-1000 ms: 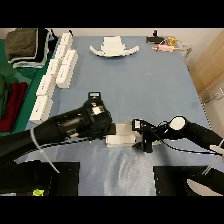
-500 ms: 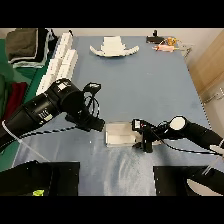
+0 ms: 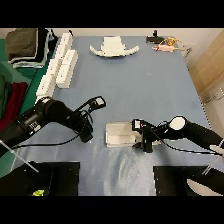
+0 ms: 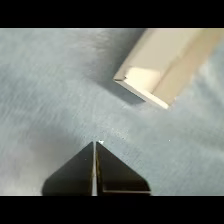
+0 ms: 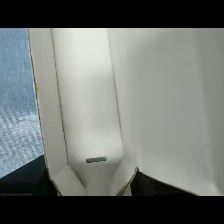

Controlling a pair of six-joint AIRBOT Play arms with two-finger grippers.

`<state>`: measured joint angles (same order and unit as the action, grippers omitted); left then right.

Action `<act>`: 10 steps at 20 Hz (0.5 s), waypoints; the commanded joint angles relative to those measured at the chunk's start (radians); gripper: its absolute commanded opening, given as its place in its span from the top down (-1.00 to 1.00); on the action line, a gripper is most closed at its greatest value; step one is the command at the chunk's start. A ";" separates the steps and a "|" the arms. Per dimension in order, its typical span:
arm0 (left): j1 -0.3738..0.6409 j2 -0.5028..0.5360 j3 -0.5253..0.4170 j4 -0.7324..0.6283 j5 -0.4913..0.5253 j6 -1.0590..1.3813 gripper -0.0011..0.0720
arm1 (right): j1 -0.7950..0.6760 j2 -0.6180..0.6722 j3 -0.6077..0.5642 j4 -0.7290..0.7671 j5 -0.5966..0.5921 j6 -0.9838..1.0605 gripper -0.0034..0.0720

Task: Fold the box.

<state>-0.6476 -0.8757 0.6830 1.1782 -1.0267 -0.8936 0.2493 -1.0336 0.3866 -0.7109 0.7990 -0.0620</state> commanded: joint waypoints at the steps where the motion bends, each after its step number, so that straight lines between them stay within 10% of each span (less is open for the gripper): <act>1: 0.137 0.059 -0.159 -0.349 0.085 0.605 -0.92 | 0.000 0.000 0.001 0.000 0.000 0.000 -0.45; 10: 0.063 -0.071 -0.301 -0.612 0.340 0.997 -0.93 | 0.000 0.000 0.001 0.000 0.000 0.000 -0.45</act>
<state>-0.5446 -0.8986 0.4030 0.6746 -0.7914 -0.0204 0.2493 -1.0336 0.3866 -0.7105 0.7990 -0.0620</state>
